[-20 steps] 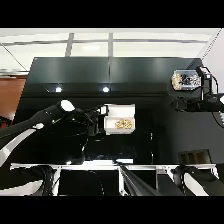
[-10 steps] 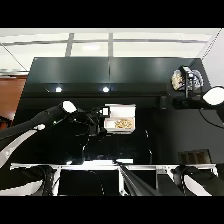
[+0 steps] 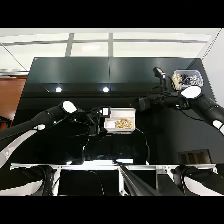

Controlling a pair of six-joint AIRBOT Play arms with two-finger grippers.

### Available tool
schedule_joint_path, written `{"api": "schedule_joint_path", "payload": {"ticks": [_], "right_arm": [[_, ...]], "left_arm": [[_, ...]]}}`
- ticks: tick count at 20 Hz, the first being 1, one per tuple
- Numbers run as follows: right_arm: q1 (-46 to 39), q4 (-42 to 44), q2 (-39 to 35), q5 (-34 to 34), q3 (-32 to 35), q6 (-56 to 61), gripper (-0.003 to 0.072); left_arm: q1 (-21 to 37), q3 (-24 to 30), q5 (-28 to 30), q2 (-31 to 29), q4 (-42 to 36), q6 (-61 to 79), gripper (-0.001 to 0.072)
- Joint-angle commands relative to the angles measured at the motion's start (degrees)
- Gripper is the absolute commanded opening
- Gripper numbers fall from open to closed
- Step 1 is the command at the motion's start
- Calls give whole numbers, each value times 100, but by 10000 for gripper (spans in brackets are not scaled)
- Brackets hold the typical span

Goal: Fold the box and place the chain.

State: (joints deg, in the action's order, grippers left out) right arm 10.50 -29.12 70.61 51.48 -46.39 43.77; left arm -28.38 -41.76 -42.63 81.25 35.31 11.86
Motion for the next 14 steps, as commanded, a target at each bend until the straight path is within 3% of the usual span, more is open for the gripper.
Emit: {"api": "schedule_joint_path", "payload": {"ticks": [1, 6, 14], "right_arm": [[70, -284, 85, 894, -114, -1753, 720], [153, -787, 63, 1519, -334, -3091, 720], [1012, -1547, 68, 870, -323, -3246, 720]], "left_arm": [[-4, -7, 0, 4, 2, -2, 443], [-4, -7, 2, 4, 2, -2, 443], [-7, -7, -2, 4, 2, -2, 443]]}}
